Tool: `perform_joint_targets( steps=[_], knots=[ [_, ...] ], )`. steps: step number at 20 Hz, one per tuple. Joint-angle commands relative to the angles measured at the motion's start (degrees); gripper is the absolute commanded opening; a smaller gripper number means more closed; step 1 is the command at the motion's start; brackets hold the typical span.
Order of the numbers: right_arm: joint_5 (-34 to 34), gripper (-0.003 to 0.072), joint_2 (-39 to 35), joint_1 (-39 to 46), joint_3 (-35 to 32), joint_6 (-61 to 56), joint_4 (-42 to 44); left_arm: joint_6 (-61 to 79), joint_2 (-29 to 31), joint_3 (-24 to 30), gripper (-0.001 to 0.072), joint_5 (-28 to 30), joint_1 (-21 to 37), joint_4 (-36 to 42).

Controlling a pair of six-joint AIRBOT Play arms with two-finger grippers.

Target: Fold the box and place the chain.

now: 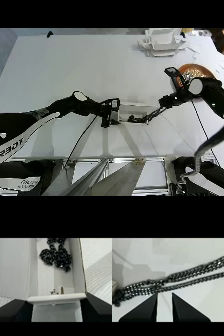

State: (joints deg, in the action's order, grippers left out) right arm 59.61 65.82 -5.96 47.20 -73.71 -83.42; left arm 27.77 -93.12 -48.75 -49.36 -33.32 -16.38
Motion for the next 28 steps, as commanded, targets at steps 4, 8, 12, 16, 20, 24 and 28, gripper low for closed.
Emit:
perform_joint_targets(
  steps=[4, 8, 12, 16, 20, 24, 28],
  knots=[
    [3.8, 0.0181, -0.9, 1.7, -0.8, 54.0, 12.5, 0.1, 0.0, 0.0, 0.0085, -0.2, 0.0, -0.1],
    [3.1, 0.0179, 2.7, 1.7, -1.3, 65.5, 12.5, 0.1, 0.0, 0.0, 0.0085, -0.2, 0.0, -0.1],
    [-0.8, 0.0179, 6.0, 1.7, -1.6, 71.3, 12.3, 0.1, 0.0, 0.0, 0.0085, -0.3, 0.0, -0.2],
    [-1.2, 0.0178, 9.6, 1.7, -1.6, 74.3, 12.2, 0.1, 0.0, 0.0, 0.0085, -0.3, 0.0, -0.1],
    [-2.1, 0.0178, 11.6, 1.7, -1.6, 74.3, 12.3, 0.1, 0.0, 0.0, 0.0085, -0.3, 0.0, -0.1],
    [-2.5, 0.0178, 12.3, 1.7, -1.7, 74.8, 12.3, 0.1, 0.0, 0.0, 0.0085, -0.3, 0.0, -0.1],
    [-2.9, 0.0175, 12.9, 1.7, -1.8, 75.3, 12.3, 0.1, 0.0, 0.0, 0.0085, -0.3, 0.0, -0.1]
  ],
)
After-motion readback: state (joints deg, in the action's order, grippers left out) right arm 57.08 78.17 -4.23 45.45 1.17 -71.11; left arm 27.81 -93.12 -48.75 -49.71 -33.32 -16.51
